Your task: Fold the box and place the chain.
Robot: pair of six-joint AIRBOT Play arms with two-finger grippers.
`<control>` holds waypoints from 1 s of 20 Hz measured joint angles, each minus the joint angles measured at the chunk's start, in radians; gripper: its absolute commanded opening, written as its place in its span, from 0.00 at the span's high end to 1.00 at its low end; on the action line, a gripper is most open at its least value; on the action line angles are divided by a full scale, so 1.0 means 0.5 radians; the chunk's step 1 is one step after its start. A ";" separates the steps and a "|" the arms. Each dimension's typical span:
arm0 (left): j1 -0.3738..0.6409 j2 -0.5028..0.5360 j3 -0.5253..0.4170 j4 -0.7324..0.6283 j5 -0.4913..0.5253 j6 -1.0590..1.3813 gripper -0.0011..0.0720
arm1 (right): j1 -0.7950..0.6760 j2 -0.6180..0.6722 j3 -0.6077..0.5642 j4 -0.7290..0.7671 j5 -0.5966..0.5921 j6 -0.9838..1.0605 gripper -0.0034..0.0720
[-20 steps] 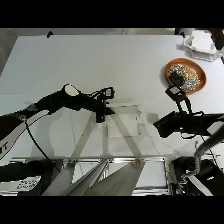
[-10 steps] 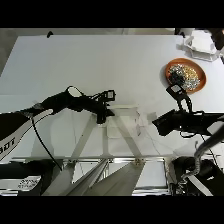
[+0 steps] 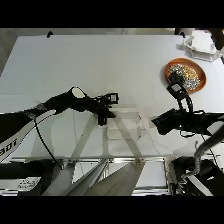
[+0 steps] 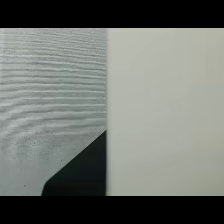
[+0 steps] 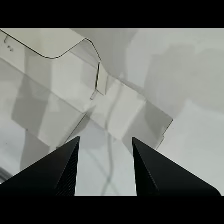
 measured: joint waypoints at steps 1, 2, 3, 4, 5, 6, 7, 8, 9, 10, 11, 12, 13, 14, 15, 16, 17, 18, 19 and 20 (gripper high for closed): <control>-0.001 -0.001 0.000 0.009 0.009 -0.005 0.98 | 0.000 0.000 0.000 0.001 0.000 0.000 0.47; -0.002 -0.001 0.001 0.014 0.018 -0.007 0.98 | 0.000 0.000 0.000 0.001 -0.001 0.000 0.47; -0.003 -0.001 0.001 0.018 0.025 -0.008 0.98 | 0.000 0.000 0.000 0.002 -0.002 0.000 0.47; -0.003 -0.001 0.001 0.021 0.033 -0.013 0.98 | 0.000 0.000 0.000 0.002 -0.002 0.000 0.47; -0.004 -0.001 0.001 0.024 0.037 -0.013 0.98 | 0.000 0.000 0.000 0.002 -0.002 0.000 0.47; -0.004 -0.001 0.001 0.027 0.041 -0.013 0.97 | 0.000 0.000 0.000 0.002 -0.002 0.000 0.47; -0.004 -0.001 0.001 0.030 0.046 -0.014 0.97 | 0.000 0.000 0.000 0.002 -0.002 0.000 0.47; -0.004 -0.001 0.001 0.032 0.050 -0.014 0.97 | 0.000 0.000 0.000 0.002 -0.001 0.000 0.47; -0.005 -0.001 0.001 0.033 0.053 -0.014 0.97 | 0.000 0.000 0.000 0.002 0.000 0.000 0.47; -0.005 -0.001 0.001 0.034 0.055 -0.014 0.97 | 0.000 0.000 0.000 0.002 0.001 0.000 0.47; -0.005 -0.001 0.000 0.034 0.059 -0.014 0.97 | 0.000 0.000 0.000 0.002 0.002 0.000 0.47; -0.005 -0.001 0.001 0.036 0.062 -0.014 0.97 | 0.000 0.000 0.000 0.002 0.003 0.000 0.47; -0.005 -0.001 0.001 0.037 0.064 -0.014 0.97 | 0.000 0.000 0.000 0.002 0.005 0.000 0.47; -0.005 -0.001 0.000 0.038 0.066 -0.014 0.97 | 0.000 0.000 0.000 0.002 0.005 0.000 0.48; -0.005 -0.001 0.000 0.038 0.067 -0.014 0.97 | 0.000 0.000 0.000 0.002 0.006 0.000 0.48; -0.005 -0.001 0.001 0.039 0.067 -0.014 0.97 | 0.000 0.000 0.000 0.002 0.007 0.000 0.51; -0.005 -0.001 0.000 0.039 0.068 -0.014 0.97 | 0.000 0.000 0.000 0.002 0.009 -0.001 0.67; -0.005 -0.001 0.000 0.039 0.068 -0.014 0.97 | 0.000 0.000 0.000 0.002 0.016 -0.003 0.88; -0.005 -0.001 0.000 0.039 0.068 -0.014 0.97 | 0.000 0.000 0.000 0.002 0.030 -0.008 0.93; -0.005 -0.001 0.000 0.039 0.068 -0.014 0.97 | 0.000 0.000 0.001 0.002 0.047 -0.018 0.93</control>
